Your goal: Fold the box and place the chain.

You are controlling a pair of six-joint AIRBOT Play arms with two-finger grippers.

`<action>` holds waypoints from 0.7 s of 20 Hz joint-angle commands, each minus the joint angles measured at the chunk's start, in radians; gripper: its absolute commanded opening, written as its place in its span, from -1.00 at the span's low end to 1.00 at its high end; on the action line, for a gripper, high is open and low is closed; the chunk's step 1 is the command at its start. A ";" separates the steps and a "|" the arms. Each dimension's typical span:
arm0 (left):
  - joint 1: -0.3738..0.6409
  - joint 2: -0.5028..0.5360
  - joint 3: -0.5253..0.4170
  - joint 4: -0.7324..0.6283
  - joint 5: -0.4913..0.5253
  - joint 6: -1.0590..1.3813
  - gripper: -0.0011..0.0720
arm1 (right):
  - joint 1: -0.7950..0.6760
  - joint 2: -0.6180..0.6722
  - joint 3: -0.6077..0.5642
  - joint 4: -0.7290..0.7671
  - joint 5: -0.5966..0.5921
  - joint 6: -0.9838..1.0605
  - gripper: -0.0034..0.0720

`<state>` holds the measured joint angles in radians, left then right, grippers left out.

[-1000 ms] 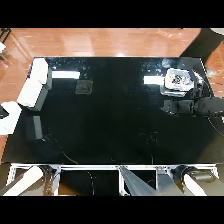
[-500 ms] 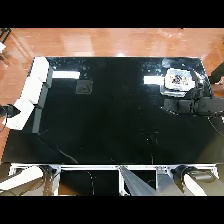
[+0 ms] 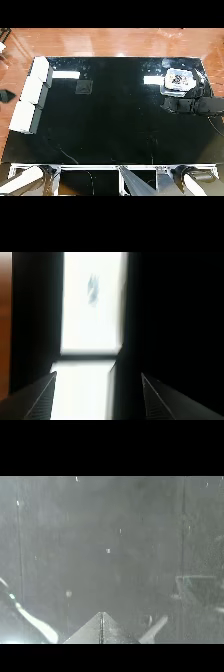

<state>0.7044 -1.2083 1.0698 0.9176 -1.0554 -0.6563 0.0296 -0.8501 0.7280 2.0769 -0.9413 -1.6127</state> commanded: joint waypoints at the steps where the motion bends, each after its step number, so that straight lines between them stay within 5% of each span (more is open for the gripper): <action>1: -0.103 0.062 0.095 -0.340 0.016 -0.079 0.32 | 0.006 -0.007 0.043 0.011 0.075 -0.014 -0.84; 3: -0.248 0.072 0.143 -0.437 -0.050 -0.080 -0.91 | 0.042 -0.025 0.158 -0.063 0.028 -0.030 -0.85; 5: -0.432 0.074 0.172 -0.330 -0.084 -0.092 -0.92 | 0.077 -0.030 0.290 -0.239 -0.082 -0.008 -0.85; 9: -0.730 0.134 0.151 0.192 -0.080 -0.485 -0.92 | 0.048 0.036 0.397 -0.643 -0.417 0.157 -0.84; 12: -0.798 0.303 -0.048 0.307 0.012 -0.628 -0.92 | 0.014 0.220 0.222 -0.691 -0.332 0.247 -0.84; 14: -0.799 0.418 -0.243 0.324 0.101 -0.641 -0.92 | 0.006 0.329 0.039 -0.690 -0.166 0.343 -0.84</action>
<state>-0.0376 -0.9268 1.0222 1.1114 -1.0599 -1.1736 0.0517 -0.6559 0.9310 1.4734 -1.2259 -1.4006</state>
